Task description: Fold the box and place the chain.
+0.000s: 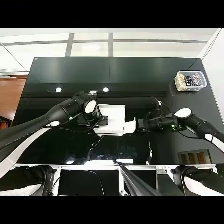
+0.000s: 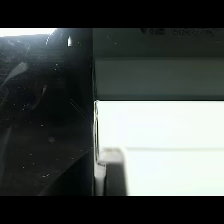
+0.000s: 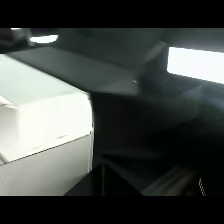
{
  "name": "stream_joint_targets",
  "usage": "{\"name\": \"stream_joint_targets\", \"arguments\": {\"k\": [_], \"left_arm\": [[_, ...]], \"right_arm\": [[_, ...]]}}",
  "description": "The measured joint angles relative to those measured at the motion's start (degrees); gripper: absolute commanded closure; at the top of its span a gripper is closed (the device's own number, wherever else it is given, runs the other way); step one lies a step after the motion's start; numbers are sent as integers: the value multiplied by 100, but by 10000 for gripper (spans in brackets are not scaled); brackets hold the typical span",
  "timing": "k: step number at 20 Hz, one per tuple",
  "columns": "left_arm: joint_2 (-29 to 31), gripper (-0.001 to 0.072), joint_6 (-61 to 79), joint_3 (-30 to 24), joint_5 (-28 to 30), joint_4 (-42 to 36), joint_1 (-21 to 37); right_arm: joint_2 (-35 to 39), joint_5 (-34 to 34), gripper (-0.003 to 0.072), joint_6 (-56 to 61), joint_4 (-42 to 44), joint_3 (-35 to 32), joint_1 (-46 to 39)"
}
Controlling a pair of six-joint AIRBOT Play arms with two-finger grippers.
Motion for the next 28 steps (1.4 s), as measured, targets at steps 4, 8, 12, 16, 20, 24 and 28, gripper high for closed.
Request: {"name": "stream_joint_targets", "arguments": {"k": [4,8,12,16,20,24,28], "left_arm": [[0,684,0,0,-2,0,0],[0,684,0,0,-2,-2,0],[0,684,2,0,-2,-2,0],[-2,684,2,0,-24,-2,0],[0,684,2,0,-22,-2,0],[0,684,2,0,-26,-2,0],[0,684,4,0,-31,-2,0]], "right_arm": [[-44,323,82,-118,105,328,57],[-59,396,100,184,181,505,280],[-59,278,221,577,216,710,671],[-61,-177,221,1416,-374,940,1165],[-66,-708,221,2527,-1436,1207,1670],[-116,-824,261,3945,-2909,1565,2151],[-372,-393,268,5211,-4271,2173,2511]]}}
